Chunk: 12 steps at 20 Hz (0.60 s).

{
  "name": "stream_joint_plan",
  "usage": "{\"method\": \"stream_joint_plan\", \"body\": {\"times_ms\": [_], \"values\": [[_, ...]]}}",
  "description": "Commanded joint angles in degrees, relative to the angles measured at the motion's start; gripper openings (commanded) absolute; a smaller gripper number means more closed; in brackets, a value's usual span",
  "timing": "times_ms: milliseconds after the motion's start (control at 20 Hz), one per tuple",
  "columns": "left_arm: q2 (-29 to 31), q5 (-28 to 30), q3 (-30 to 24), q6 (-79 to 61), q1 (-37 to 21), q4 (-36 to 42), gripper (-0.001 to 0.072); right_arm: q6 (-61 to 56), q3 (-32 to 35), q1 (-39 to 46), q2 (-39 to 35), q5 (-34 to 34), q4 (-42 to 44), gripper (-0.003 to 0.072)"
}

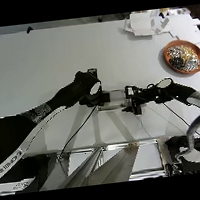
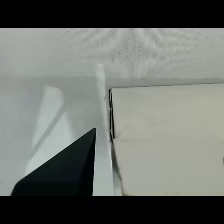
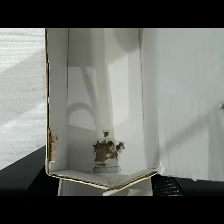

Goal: Fold the box and place the chain.

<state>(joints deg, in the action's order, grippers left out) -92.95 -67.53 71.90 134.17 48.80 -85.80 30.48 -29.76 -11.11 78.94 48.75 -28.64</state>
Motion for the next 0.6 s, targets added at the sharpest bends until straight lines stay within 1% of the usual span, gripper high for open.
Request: {"method": "stream_joint_plan", "body": {"times_ms": [0, 100, 150, 200, 300, 450, 550], "values": [[-1.18, -0.74, 0.72, -0.46, -0.20, 0.33, 0.0244, 0.00, 0.00, 0.00, -0.02, 0.07, 0.00, 0.0402], [-2.75, -1.40, 0.72, -0.48, 0.09, 1.66, 0.0146, 0.00, 0.00, 0.00, -0.02, 0.04, 0.00, 0.0402], [-3.41, -1.81, 0.74, -0.48, 0.26, 1.79, 0.0128, 0.00, 0.00, 0.00, -0.02, 0.04, 0.00, 0.0402], [-3.85, -2.21, 0.72, -0.48, 0.55, 1.73, 0.0125, 0.00, 0.00, 0.00, -0.02, 0.07, 0.00, 0.0402], [-4.24, -2.34, 0.74, -0.68, 0.59, 1.77, 0.0001, 0.00, 0.00, 0.00, -0.02, 0.07, 0.00, 0.0402], [-4.24, -2.34, 0.74, -0.68, 0.59, 1.75, 0.0001, 0.00, 0.00, 0.00, -0.02, 0.07, 0.00, 0.0402], [-4.13, -2.36, 0.74, -0.66, 0.59, 1.79, 0.0037, 0.00, 0.00, 0.00, -0.02, 0.07, 0.00, 0.0402]]}}
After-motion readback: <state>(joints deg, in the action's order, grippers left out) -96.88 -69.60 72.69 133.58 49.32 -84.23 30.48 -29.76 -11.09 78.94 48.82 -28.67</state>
